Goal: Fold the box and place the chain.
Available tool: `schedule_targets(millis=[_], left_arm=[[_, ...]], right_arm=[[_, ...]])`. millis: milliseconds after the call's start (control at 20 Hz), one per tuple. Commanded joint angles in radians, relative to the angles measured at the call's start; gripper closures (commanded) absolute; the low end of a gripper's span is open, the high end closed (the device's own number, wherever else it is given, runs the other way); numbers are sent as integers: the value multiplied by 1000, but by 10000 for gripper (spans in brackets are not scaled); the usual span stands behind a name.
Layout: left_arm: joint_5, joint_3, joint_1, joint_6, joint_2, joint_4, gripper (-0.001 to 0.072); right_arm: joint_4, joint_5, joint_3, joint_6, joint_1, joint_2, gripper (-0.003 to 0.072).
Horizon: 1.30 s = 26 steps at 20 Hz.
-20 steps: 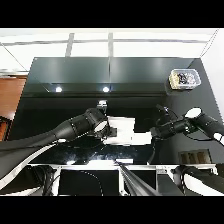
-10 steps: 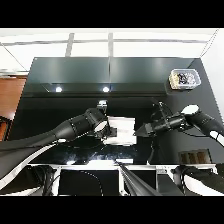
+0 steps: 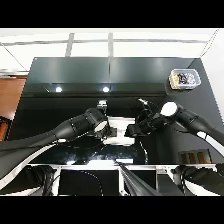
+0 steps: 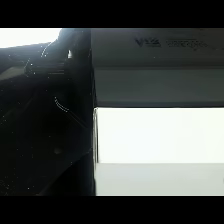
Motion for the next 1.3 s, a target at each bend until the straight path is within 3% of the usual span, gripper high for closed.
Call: schedule_targets(millis=[0, 100, 150, 200, 400, 650, 1200, 1250], left_arm=[[5, 0, 1, 0, 0, 2, 679], [5, 0, 0, 0, 0, 1, 679], [4, 0, 0, 0, 0, 1, 679], [3, 0, 0, 0, 0, 1, 679], [3, 0, 0, 0, 0, 1, 679], [3, 0, 0, 0, 0, 1, 679], [4, 0, 0, 0, 0, 1, 679], [4, 0, 0, 0, 0, 1, 679]], right_arm=[[-291, -60, 74, 373, 131, 1, 88], [-381, -57, 95, 502, 177, 1, 89], [-427, -60, 101, 557, 202, 0, 211], [-484, -68, 101, 611, 229, 0, 239], [-646, -23, 103, 799, 312, 0, 239], [-646, 8, 102, 896, 322, -2, 249], [-587, 2, 103, 903, 322, -54, 250], [-585, -2, 103, 903, 322, -57, 285]])
